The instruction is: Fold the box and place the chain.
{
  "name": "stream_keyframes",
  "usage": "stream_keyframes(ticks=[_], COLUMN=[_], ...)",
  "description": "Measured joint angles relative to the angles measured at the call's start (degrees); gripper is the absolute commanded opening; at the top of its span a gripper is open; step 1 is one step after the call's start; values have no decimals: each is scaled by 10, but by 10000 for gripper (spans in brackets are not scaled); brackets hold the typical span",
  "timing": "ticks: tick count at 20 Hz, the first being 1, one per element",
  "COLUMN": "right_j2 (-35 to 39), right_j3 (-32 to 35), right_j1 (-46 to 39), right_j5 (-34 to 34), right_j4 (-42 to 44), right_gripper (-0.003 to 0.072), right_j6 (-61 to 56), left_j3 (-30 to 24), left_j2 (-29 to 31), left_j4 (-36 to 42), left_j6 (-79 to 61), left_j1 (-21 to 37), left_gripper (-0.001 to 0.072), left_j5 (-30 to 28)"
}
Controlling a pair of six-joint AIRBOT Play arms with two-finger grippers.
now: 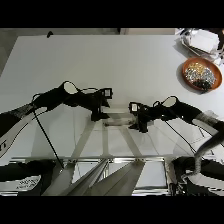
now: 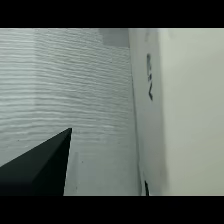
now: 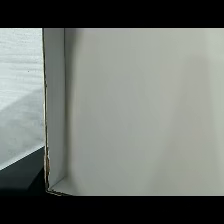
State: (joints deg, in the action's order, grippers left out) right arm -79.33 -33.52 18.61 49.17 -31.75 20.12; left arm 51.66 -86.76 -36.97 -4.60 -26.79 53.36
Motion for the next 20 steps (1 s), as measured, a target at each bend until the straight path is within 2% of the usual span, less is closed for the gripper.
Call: stream_keyframes(ticks=[1,5,10,11,13,16,20], right_j2=[0,0,0,0,0,0,0], right_j3=[0,0,0,0,0,0,0], right_j1=[0,0,0,0,0,0,0], right_j5=[0,-2,-2,-2,-3,-3,-3], right_j4=[0,0,1,1,1,1,1], right_gripper=[403,403,403,403,403,403,403], right_j6=[0,-1,-1,-1,-1,-1,-1], left_j3=[0,0,0,0,0,-1,-19], left_j2=[6,43,109,127,162,196,207], left_j4=[0,-17,-87,-100,-114,-110,-98], left_j6=[1,3,47,57,86,131,156], left_j1=[4,29,61,65,69,66,28], left_gripper=[693,693,690,646,18,5,5], left_j5=[0,5,29,34,42,88,153])
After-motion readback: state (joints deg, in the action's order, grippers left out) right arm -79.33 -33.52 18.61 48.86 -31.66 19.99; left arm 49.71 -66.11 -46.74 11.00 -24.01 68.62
